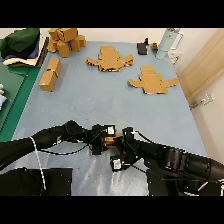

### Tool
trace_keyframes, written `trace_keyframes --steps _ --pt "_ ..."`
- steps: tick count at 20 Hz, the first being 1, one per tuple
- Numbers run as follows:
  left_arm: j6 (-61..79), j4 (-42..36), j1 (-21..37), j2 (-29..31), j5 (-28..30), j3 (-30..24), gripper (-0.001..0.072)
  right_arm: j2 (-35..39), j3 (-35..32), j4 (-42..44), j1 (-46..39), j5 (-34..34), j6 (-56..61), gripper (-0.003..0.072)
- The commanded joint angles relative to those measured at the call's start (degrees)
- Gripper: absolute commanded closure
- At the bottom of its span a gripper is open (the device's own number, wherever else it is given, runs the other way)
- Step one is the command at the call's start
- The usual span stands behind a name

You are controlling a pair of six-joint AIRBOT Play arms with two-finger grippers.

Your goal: Fold the box.

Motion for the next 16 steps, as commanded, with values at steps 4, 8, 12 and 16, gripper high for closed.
trace_keyframes --steps 4,8,12,16 --pt "0.0 0.0 0.0 0.0 0.0 0.0 0.0224 0.2 0.0 0.1 0.0 -0.1 1.0 0.0531" --pt "0.0 0.0 0.0 0.0 0.0 0.0 0.0224 -1.0 -0.1 1.4 0.0 -0.1 1.4 0.0532" --pt "0.0 0.0 0.0 0.0 0.0 0.0 0.0224 -2.7 -0.1 3.1 0.6 -0.1 1.3 0.059" --pt "0.0 0.0 0.0 0.0 0.0 0.0 0.0224 -2.6 -0.1 3.9 0.6 -0.1 1.3 0.0583"
